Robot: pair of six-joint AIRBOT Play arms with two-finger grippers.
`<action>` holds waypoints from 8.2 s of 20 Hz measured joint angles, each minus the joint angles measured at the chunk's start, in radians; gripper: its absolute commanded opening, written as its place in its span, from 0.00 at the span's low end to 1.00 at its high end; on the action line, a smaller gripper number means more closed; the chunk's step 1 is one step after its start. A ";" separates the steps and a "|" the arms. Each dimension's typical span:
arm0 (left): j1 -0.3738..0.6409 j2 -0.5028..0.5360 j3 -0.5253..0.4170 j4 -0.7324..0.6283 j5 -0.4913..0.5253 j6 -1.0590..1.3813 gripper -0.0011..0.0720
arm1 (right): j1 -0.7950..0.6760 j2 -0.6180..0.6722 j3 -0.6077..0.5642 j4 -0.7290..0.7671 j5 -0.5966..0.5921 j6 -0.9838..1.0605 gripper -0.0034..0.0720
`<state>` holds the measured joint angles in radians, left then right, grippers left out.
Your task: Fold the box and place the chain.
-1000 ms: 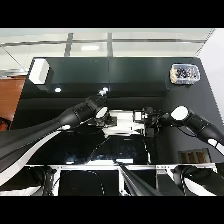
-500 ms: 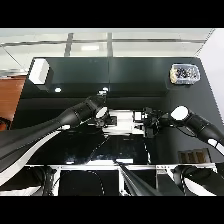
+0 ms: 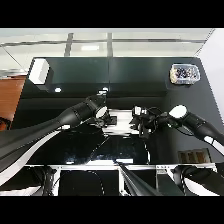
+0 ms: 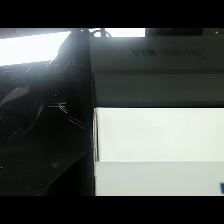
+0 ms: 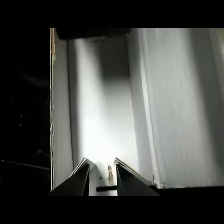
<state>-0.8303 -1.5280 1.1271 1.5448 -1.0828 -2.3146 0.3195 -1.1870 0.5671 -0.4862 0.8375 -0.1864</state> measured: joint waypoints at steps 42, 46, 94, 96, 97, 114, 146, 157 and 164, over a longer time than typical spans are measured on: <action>0.000 0.000 0.000 -0.002 0.005 -0.003 0.05 | -0.068 0.017 0.000 0.060 0.088 0.116 0.06; 0.000 0.000 0.000 -0.002 0.005 -0.003 0.05 | -0.205 0.122 0.000 -0.002 0.147 0.341 0.06; 0.000 0.000 0.000 -0.005 0.000 -0.002 0.05 | -0.205 -0.108 0.068 0.062 0.327 1.264 0.66; 0.000 0.000 0.000 -0.006 0.001 0.000 0.05 | -0.176 -0.108 0.075 0.050 0.295 1.289 0.66; 0.000 0.000 0.000 -0.007 0.000 0.000 0.05 | -0.160 -0.108 0.085 0.026 0.282 1.311 0.66; 0.000 0.000 0.000 -0.009 0.002 0.000 0.05 | 0.229 -0.114 0.349 -0.682 0.161 2.065 0.45; 0.000 0.000 0.000 -0.013 -0.005 -0.003 0.05 | 0.379 -0.266 0.470 -0.948 0.251 2.332 0.06; 0.000 0.000 0.000 -0.009 0.021 0.004 0.05 | 0.399 -0.266 0.471 -0.937 0.248 2.347 0.45; 0.000 0.000 0.000 -0.013 0.005 0.000 0.05 | 0.398 -0.266 0.471 -0.951 0.282 2.403 0.45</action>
<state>-0.8299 -1.5284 1.1271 1.5314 -1.0779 -2.3146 0.7174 -1.4532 1.0382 -1.4368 1.1194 2.2162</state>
